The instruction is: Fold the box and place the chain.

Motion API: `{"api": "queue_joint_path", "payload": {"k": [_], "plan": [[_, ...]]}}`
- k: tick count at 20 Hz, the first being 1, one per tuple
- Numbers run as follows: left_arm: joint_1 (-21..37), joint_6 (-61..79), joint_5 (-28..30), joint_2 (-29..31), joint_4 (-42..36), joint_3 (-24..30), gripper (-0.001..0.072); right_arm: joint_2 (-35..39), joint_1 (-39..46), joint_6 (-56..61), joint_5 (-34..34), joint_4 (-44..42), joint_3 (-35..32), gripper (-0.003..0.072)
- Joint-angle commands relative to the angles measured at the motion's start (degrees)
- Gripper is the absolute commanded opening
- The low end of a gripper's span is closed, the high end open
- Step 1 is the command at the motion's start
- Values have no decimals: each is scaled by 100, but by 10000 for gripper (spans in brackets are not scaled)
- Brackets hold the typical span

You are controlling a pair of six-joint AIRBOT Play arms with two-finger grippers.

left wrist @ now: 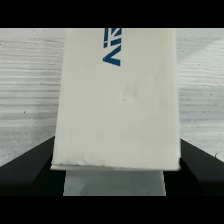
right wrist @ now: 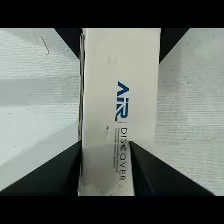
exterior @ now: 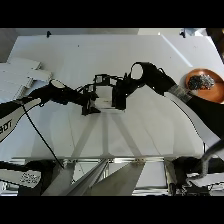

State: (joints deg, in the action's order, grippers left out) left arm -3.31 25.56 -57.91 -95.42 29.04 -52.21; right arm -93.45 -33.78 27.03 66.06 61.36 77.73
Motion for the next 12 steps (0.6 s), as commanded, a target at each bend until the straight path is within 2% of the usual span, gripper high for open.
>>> {"api": "queue_joint_path", "payload": {"k": [1,3,4,5,6,7,8,12], "plan": [[0,-11,48,2,-26,-2,172,-2,-9,13,81,-11,-2,423],[0,-11,48,2,-26,0,172,-2,-9,15,28,17,-2,377],[0,-11,48,2,-26,0,172,-2,-9,13,11,28,-2,323],[0,-11,48,2,-26,0,172,-2,-9,13,31,22,-2,330],[2,-11,48,2,-26,-2,172,-2,-9,13,96,4,-2,368],[0,-11,48,2,-26,-2,172,-2,-9,13,160,-2,-2,439],[0,-11,48,2,-26,-2,172,-2,-9,13,245,-2,-2,462],[0,-11,48,2,-26,-2,172,-13,-9,13,385,-15,-2,462]]}}
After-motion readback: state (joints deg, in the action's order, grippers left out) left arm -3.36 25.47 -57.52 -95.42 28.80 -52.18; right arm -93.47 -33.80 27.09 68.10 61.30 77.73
